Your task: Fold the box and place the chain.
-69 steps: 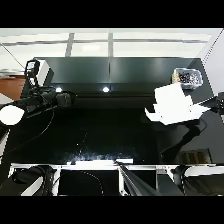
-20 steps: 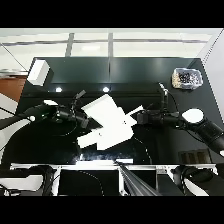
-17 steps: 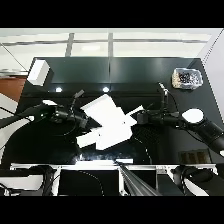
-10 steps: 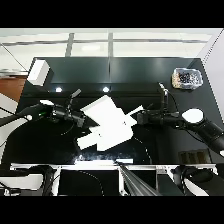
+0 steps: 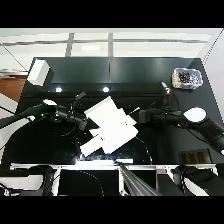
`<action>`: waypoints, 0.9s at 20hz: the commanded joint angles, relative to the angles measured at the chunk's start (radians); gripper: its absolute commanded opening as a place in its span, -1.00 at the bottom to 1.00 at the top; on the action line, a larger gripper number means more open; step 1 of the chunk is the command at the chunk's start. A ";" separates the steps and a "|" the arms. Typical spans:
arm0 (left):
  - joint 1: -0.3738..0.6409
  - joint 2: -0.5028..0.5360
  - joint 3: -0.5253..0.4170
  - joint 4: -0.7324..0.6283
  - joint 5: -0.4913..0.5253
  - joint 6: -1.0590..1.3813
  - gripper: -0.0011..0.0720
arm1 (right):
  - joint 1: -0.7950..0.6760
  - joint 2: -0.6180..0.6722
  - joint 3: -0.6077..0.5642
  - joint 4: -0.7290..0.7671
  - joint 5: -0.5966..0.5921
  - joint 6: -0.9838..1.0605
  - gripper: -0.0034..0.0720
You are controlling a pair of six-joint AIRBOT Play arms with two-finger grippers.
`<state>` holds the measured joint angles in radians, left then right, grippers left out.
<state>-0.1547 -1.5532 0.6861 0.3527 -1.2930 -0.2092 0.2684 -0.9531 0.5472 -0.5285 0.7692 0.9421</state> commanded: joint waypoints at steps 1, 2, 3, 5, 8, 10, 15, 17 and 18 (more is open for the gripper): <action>-0.016 0.022 0.025 0.041 0.003 0.000 -0.91 | -0.129 0.016 0.059 -0.135 0.104 -0.008 0.96; -0.030 0.041 0.043 0.082 0.005 0.001 -0.91 | -0.179 0.023 0.103 -0.209 0.147 -0.016 0.96; -0.053 0.072 0.066 0.136 0.019 0.001 -0.91 | -0.228 0.031 0.154 -0.287 0.197 -0.042 0.96; -0.119 0.148 0.105 0.237 0.094 0.001 -0.91 | -0.294 0.032 0.245 -0.415 0.280 -0.130 0.96; -0.262 0.274 0.123 0.321 0.279 0.057 -0.91 | -0.311 0.031 0.278 -0.555 0.325 -0.226 0.96; -0.343 0.284 0.122 0.346 0.307 0.182 -0.90 | -0.278 0.029 0.247 -0.657 0.346 -0.305 0.96; -0.438 0.195 0.122 0.465 0.444 0.165 -0.90 | -0.117 0.029 0.105 -0.574 0.278 -0.356 0.97; -0.435 0.166 0.122 0.467 0.447 0.116 -0.90 | -0.059 0.029 0.074 -0.534 0.229 -0.356 0.98; -0.431 0.154 0.122 0.468 0.448 0.101 -0.90 | -0.033 0.029 0.061 -0.527 0.211 -0.357 0.98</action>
<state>-0.5705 -1.3651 0.8066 0.7906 -0.8909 -0.0628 0.1623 -0.9245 0.6544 -1.0924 1.0367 0.6044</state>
